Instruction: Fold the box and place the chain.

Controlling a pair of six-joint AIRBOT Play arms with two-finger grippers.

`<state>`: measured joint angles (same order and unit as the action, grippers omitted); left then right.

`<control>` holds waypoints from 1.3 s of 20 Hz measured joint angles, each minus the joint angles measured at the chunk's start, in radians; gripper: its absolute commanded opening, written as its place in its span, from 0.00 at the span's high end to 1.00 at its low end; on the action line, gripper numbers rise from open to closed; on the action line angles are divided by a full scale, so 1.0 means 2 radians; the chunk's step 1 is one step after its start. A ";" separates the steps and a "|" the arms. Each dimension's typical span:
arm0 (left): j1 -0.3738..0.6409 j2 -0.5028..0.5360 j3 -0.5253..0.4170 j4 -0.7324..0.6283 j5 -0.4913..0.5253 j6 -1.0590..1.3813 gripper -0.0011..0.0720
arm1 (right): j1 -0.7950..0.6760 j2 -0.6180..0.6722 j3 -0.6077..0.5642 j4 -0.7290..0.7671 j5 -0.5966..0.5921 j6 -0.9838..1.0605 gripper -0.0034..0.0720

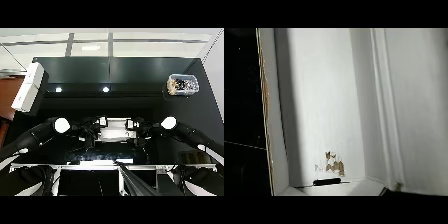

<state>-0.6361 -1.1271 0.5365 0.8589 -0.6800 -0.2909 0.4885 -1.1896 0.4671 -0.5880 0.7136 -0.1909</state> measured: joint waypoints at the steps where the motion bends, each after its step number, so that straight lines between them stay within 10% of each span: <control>1: -0.004 -0.001 0.000 0.000 0.008 0.000 0.75 | 0.000 0.000 0.000 0.000 0.000 0.000 0.38; 12: -0.029 -0.015 0.000 0.002 0.037 0.000 0.73 | 0.000 0.000 0.000 0.000 0.000 0.000 0.38; 15: -0.030 -0.016 0.000 0.004 0.038 0.000 0.43 | 0.000 0.000 0.000 0.000 0.000 0.000 0.38; 18: -0.030 -0.016 0.000 0.006 0.037 0.000 0.50 | 0.000 0.000 0.000 0.000 0.000 0.000 0.38; 19: -0.030 -0.016 0.000 0.006 0.037 0.000 0.69 | 0.000 0.000 0.000 0.000 0.000 0.000 0.38; 22: -0.030 -0.016 0.000 0.006 0.035 0.000 0.40 | 0.000 0.000 0.000 0.000 0.000 0.000 0.38; 25: -0.029 -0.014 0.000 0.005 0.035 0.000 0.94 | 0.000 0.000 0.000 0.000 0.000 0.000 0.38; 26: -0.027 -0.011 0.000 0.004 0.033 0.000 0.95 | 0.000 0.000 0.000 0.000 0.000 0.000 0.38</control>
<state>-0.6895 -1.1484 0.5365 0.8661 -0.6140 -0.2905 0.4885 -1.1896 0.4671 -0.5880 0.7132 -0.1909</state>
